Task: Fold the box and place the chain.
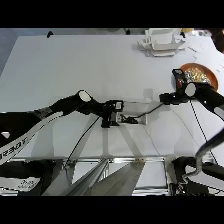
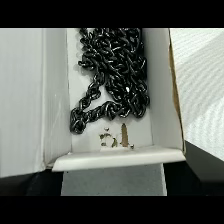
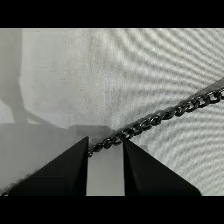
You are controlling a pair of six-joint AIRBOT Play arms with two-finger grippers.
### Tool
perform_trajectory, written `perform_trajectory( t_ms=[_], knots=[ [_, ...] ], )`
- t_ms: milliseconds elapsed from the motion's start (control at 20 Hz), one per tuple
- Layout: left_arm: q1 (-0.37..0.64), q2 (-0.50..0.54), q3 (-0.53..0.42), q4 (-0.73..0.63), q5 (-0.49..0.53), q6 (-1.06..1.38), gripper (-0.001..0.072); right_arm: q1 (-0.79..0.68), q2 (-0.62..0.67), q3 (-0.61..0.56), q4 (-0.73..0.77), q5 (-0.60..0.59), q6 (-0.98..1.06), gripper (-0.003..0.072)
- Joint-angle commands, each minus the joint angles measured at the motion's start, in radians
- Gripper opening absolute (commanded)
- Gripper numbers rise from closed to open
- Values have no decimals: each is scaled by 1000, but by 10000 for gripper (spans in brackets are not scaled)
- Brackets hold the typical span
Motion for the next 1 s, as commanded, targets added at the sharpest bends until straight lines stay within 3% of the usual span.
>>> perform_trajectory(
  t_ms=[0, 50, 150, 500, 950],
  knots=[
    [0, 1, 0, 0, 0, 0, 133, 0, -20, 0, -1, 11, 6, 153],
    [0, 1, 0, 0, 0, 0, 133, 0, -22, 0, -1, 13, 6, 145],
    [0, 1, 0, 1, 0, 0, 133, 0, -22, 0, -1, 17, 6, 41],
    [0, 1, 0, 0, 0, 0, 133, 1, -7, 0, 0, 75, 6, 14],
    [1, 1, 0, 0, 0, 0, 133, 0, 243, -2, 60, 111, -2, 14]
  ],
)
